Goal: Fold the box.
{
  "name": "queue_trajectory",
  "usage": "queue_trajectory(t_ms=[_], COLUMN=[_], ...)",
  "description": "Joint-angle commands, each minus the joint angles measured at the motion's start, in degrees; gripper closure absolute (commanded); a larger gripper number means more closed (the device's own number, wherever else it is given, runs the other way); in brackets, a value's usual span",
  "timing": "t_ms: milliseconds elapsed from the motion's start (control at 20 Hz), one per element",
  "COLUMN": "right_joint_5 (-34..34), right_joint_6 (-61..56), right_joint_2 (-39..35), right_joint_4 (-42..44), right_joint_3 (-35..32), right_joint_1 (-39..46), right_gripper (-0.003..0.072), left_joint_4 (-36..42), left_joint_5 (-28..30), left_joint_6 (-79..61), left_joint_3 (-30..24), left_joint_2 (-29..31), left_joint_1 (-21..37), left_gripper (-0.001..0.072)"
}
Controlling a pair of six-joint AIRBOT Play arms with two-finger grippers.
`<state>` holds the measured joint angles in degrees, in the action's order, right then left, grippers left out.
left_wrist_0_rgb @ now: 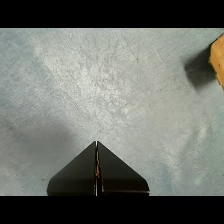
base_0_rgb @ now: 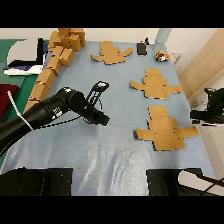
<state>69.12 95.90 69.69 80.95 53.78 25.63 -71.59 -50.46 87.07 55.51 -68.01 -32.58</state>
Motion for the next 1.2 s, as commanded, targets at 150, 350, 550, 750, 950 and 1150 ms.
queue_trajectory(t_ms=[150,350,550,750,950,1150], right_joint_5=[2.84,6.56,10.67,14.80,16.46,12.76], right_joint_6=[15.85,22.34,24.81,24.74,24.57,24.57], right_joint_2=[9.51,9.75,6.12,0.59,-0.63,1.03], right_joint_4=[3.89,10.80,22.91,30.97,37.68,31.69], right_joint_3=[0.20,0.20,0.20,0.20,-1.01,-2.08], right_joint_1=[6.19,6.14,6.12,6.12,5.99,6.03], right_gripper=[0.0224,0.0327,0.0353,0.0424,0.0424,0.0424], left_joint_4=[3.76,6.40,10.21,10.36,10.34,10.32], left_joint_5=[-2.80,-2.86,-2.86,-3.43,-3.98,-5.81], left_joint_6=[-0.02,-0.07,-0.02,-0.24,-2.01,-2.03], left_joint_3=[0.04,0.15,0.15,0.15,0.15,0.15], left_joint_2=[0.02,0.04,0.02,0.04,0.02,0.02], left_joint_1=[0.04,0.04,0.15,0.15,0.17,0.15], left_gripper=[0.0692,0.0328,0.0120,0.0120,0.0120,0.0120])
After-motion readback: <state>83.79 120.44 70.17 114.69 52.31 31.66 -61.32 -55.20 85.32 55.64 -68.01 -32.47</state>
